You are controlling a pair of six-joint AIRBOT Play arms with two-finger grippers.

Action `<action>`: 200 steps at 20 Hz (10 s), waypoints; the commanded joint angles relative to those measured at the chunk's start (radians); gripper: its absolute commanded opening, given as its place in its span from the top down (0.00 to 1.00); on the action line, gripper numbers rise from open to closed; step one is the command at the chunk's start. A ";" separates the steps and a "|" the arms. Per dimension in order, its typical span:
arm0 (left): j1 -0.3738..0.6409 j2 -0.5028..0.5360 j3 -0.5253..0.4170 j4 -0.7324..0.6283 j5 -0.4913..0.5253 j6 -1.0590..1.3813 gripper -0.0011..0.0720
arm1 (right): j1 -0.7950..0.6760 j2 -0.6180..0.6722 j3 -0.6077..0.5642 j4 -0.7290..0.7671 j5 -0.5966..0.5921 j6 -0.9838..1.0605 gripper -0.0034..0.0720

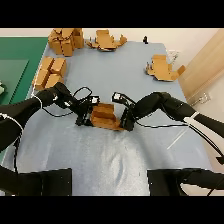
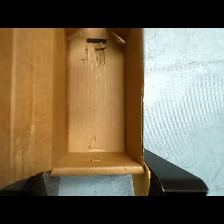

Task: Fold the box.

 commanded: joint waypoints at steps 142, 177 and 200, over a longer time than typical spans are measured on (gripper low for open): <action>0.002 0.002 0.018 0.026 0.004 -0.057 0.96 | -0.098 -0.021 -0.105 0.487 0.095 0.636 0.95; 0.002 0.002 0.018 0.027 0.005 -0.082 0.96 | 0.067 -0.164 0.130 0.116 0.040 1.186 0.24; 0.001 0.002 0.018 0.026 0.006 -0.082 0.96 | 0.202 -0.323 0.423 -0.297 -0.180 1.696 0.29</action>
